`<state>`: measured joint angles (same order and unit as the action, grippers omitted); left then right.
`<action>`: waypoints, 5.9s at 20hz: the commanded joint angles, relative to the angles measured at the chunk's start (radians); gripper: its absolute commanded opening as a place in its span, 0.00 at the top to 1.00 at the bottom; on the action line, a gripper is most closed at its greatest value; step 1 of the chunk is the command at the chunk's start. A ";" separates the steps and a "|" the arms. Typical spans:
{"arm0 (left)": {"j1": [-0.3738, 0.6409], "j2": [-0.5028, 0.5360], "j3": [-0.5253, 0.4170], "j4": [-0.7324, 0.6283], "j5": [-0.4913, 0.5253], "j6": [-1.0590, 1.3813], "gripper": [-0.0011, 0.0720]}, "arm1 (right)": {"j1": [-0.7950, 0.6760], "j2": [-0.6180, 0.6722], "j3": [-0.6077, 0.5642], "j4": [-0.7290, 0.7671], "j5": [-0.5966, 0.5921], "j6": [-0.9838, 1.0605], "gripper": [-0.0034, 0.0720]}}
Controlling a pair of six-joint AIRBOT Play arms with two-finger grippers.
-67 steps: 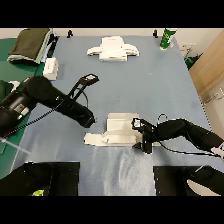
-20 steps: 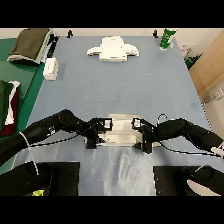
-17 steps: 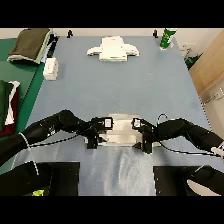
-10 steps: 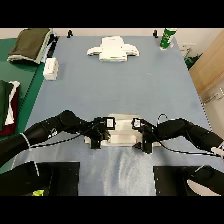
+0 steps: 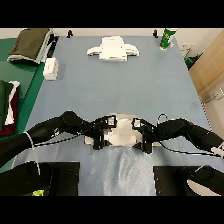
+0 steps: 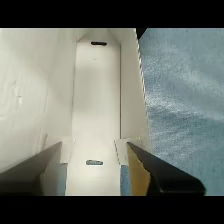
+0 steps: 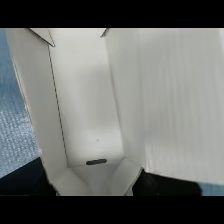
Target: Fold the box.
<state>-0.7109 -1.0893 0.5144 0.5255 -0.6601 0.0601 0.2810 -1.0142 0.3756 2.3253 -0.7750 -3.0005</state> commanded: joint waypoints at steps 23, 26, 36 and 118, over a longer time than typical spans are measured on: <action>0.269 0.253 -0.023 0.679 -0.367 -1.698 0.96 | 0.000 -0.001 0.000 0.001 0.000 0.000 0.17; 0.299 0.185 -0.083 0.428 -0.310 -1.541 0.96 | 0.000 -0.001 0.000 0.001 0.000 0.000 0.17; 0.297 0.210 -0.104 0.094 -0.233 -1.342 0.97 | 0.000 -0.001 0.000 0.000 0.000 0.000 0.17; -0.405 -0.348 0.534 0.978 -0.468 -2.574 0.25 | 0.000 -0.001 0.000 0.001 0.000 0.000 0.17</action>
<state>-1.1156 -1.4391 1.0462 1.4876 -1.0595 -2.5095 0.2810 -1.0142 0.3756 2.3257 -0.7750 -3.0005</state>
